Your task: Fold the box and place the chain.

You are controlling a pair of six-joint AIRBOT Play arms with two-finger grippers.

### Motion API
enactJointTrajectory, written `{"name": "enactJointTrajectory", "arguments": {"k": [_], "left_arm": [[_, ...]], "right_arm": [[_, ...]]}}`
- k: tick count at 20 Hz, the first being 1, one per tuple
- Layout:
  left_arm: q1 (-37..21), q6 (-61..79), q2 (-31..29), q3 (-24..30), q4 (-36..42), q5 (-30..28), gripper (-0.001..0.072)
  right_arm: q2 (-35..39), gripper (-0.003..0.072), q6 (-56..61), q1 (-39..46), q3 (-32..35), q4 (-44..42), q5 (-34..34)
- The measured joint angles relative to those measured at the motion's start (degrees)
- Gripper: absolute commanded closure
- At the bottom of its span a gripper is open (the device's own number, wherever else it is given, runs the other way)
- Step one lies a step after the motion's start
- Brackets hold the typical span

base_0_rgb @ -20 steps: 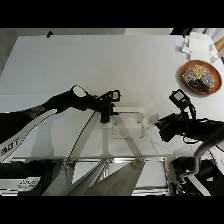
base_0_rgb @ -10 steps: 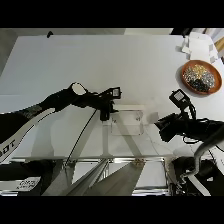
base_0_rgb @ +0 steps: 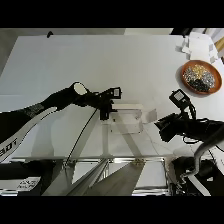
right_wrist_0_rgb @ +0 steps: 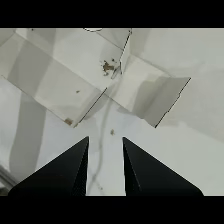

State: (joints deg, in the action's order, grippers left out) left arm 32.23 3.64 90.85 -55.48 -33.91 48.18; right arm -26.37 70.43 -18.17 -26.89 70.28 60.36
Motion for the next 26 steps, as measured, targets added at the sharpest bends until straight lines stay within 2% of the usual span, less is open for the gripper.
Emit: {"name": "enactJointTrajectory", "arguments": {"k": [10, 11, 13, 14, 26], "left_arm": [[0.0, -0.02, 0.24, -0.02, -0.17, 0.02, 0.0697], [0.0, -0.04, 0.24, -0.02, -0.2, 0.02, 0.0697], [0.0, -0.04, 0.24, -0.02, -0.2, 0.02, 0.0698], [0.0, -0.04, 0.24, -0.02, -0.2, 0.02, 0.0697], [0.0, -0.07, 0.24, -0.02, -0.22, 0.04, 0.0697]], "right_arm": [[-0.02, 0.0451, -0.02, 0.0, 0.0, 0.02, -0.04], [0.0, 0.0477, -0.04, 0.0, 0.0, 0.02, -0.04], [0.0, 0.0635, -0.55, 0.0, 0.0, 0.02, -0.04], [0.0, 0.0673, -0.94, 0.0, 0.0, 0.02, -0.04], [0.0, 0.0673, -2.82, 0.0, 0.0, -1.68, -0.2]]}}
